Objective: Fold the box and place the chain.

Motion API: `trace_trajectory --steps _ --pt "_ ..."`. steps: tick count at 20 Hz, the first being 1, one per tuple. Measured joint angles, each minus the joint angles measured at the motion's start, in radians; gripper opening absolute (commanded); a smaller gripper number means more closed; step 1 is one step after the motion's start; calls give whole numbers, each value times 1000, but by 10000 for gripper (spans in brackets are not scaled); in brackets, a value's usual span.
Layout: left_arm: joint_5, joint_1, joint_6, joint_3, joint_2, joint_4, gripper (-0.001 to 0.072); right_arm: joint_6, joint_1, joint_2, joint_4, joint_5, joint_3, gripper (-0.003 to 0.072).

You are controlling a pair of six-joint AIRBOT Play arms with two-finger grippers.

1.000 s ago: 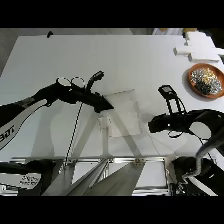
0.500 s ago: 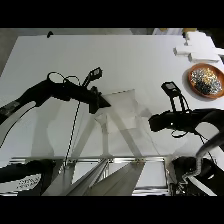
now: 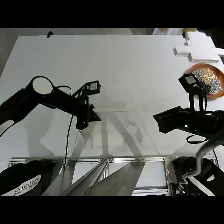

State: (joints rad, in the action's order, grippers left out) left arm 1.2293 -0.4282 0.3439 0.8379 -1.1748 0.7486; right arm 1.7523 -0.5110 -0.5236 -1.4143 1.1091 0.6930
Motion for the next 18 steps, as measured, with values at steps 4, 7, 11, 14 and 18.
trace_trajectory --steps 4,7,11,14,18 --pt "-146 -39 -76 -68 -11 -73 4 1 0 9 3 3 2 323" --pt "-236 -48 -101 -85 -59 -106 7 1 0 11 4 3 2 323" --pt "-313 -52 -155 -92 -135 -134 7 0 0 11 1 -5 0 322" --pt "-349 -53 -264 -94 -163 -156 7 -2 0 11 1 -19 -1 322" --pt "-376 -53 -378 -94 -181 -175 6 -3 0 2 -1 -41 -1 322"
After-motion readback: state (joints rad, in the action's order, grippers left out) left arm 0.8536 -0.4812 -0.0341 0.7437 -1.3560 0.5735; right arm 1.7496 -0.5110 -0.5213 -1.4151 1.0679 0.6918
